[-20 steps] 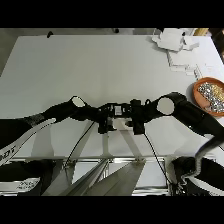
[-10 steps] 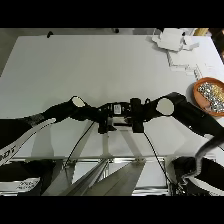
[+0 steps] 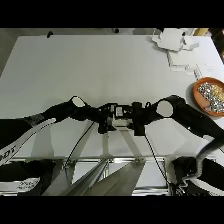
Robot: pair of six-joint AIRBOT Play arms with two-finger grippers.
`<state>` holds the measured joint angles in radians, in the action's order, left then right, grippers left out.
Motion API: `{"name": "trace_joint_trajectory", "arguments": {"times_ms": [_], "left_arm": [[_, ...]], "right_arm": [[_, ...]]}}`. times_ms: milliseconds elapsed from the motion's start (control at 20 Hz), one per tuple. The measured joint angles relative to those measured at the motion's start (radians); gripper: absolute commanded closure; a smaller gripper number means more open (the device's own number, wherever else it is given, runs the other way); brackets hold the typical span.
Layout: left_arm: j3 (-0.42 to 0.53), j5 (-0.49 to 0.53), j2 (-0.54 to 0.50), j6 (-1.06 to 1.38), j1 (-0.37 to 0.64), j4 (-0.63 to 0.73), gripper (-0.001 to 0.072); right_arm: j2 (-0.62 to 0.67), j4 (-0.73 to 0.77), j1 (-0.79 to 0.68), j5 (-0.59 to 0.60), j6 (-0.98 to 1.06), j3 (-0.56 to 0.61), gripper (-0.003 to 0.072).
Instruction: Fold the box and place the chain.
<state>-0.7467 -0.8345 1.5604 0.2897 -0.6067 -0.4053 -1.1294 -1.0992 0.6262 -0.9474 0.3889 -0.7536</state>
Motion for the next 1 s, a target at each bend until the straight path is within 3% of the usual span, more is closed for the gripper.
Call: {"name": "trace_joint_trajectory", "arguments": {"times_ms": [250,300,400,450,1000], "left_arm": [[0.000,0.000,0.000,-0.002,0.000,0.001,0.0337],[0.000,0.000,0.000,-0.002,0.000,0.001,0.0337],[0.000,0.000,0.000,-0.002,0.000,0.001,0.0337],[0.000,0.000,0.000,-0.002,0.000,0.001,0.0337],[0.000,0.000,0.000,-0.003,0.000,0.002,0.0337]], "right_arm": [[0.056,0.023,0.001,-0.012,0.000,0.001,0.0370],[0.069,0.024,0.001,-0.011,0.000,0.001,0.0401],[0.085,0.027,0.000,-0.011,0.000,0.001,0.0611],[0.090,0.029,-0.003,-0.011,0.000,0.001,0.0668],[0.076,0.034,-0.090,-0.045,0.030,0.002,0.0668]]}}
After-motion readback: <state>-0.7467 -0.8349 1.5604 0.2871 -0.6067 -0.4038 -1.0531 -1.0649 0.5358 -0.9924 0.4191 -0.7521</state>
